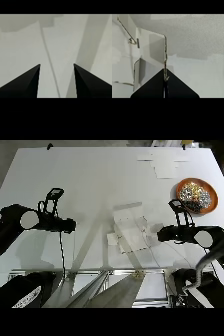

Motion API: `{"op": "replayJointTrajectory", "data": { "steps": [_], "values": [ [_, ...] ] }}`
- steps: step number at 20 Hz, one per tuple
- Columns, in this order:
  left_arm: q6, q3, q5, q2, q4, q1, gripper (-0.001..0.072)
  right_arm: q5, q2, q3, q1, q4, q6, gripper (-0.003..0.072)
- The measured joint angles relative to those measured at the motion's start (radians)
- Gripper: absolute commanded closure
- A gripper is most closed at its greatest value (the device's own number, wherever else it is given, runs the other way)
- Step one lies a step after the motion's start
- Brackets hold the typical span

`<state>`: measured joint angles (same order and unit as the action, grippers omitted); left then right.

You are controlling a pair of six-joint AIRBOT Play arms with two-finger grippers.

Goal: Fold the box and place the chain.

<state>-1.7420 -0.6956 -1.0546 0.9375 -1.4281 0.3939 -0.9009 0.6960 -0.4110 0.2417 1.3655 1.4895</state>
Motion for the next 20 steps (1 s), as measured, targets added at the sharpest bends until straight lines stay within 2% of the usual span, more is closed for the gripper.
{"op": "replayJointTrajectory", "data": {
  "steps": [1, 3, 4, 7, 8, 10, 14, 17, 20],
  "values": [
    [0.018, 0.000, 0.025, 0.007, 0.014, 0.000, 0.0244, -0.001, 0.000, 0.002, 0.001, -0.001, 0.000, 0.0671],
    [0.090, 0.000, 0.090, 0.034, 0.076, 0.000, 0.0181, 0.000, -0.001, 0.002, 0.002, -0.003, 0.003, 0.0671],
    [0.136, 0.000, 0.123, 0.053, 0.126, 0.000, 0.0175, -0.001, -0.001, 0.002, 0.002, -0.005, 0.003, 0.0671],
    [0.322, 0.000, 0.200, 0.138, 0.349, 0.000, 0.0180, 0.000, -0.001, 0.002, 0.002, -0.011, 0.003, 0.0671],
    [0.389, 0.000, 0.212, 0.172, 0.436, 0.001, 0.0204, 0.000, -0.001, 0.002, 0.002, -0.013, 0.003, 0.0671],
    [0.526, -0.008, 0.211, 0.248, 0.614, 0.001, 0.0202, 0.000, -0.001, 0.002, 0.002, -0.014, 0.003, 0.0671],
    [0.817, -0.062, 0.140, 0.397, 0.909, 0.014, 0.0203, 0.000, -0.001, 0.002, 0.002, -0.016, 0.003, 0.0671],
    [0.986, -0.134, 0.108, 0.486, 1.015, 0.049, 0.0196, -0.001, -0.001, 0.002, 0.002, -0.016, 0.003, 0.0671],
    [1.081, -0.203, 0.098, 0.566, 1.059, 0.080, 0.0196, -0.003, -0.001, 0.002, 0.002, -0.019, 0.003, 0.0671]
  ]
}}
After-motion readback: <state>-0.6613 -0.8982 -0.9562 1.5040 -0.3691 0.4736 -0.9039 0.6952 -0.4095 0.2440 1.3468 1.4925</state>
